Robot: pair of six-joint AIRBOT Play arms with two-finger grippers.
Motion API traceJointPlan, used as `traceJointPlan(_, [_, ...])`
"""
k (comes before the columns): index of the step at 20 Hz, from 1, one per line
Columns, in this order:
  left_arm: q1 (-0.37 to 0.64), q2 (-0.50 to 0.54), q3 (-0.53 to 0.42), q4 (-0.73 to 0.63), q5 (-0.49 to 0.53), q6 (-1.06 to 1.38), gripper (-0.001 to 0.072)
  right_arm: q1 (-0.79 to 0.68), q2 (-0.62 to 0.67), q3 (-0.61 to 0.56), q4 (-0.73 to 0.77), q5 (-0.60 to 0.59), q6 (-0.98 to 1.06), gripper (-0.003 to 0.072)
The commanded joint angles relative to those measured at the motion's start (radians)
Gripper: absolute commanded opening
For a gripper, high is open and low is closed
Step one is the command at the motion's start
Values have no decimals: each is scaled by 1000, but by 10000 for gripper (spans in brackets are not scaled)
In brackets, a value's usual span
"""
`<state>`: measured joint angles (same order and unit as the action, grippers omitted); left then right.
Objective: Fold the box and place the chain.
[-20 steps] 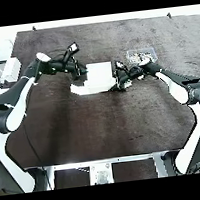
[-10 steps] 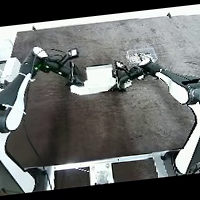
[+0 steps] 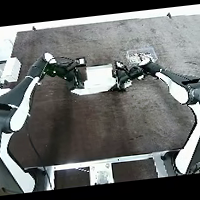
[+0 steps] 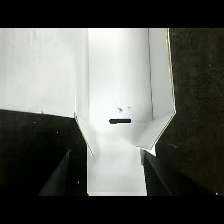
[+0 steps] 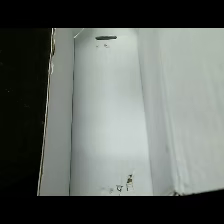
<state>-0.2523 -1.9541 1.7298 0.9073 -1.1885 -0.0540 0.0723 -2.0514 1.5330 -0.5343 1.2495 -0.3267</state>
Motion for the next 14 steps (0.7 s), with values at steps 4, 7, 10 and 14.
traceJointPlan(4, [-3, -16, -38, -27, 37, 3, 514, 1, 0, 0, 0, 0, 0, 594])
traceJointPlan(7, [-3, -23, -42, -26, 35, 3, 514, 1, 0, 0, 0, 0, 0, 594])
traceJointPlan(10, [-3, -23, -44, -32, 27, 9, 514, 1, 0, 0, 0, 0, 0, 594])
traceJointPlan(14, [0, -22, -43, 22, 28, 10, 514, 1, 0, 0, 0, 0, 0, 594])
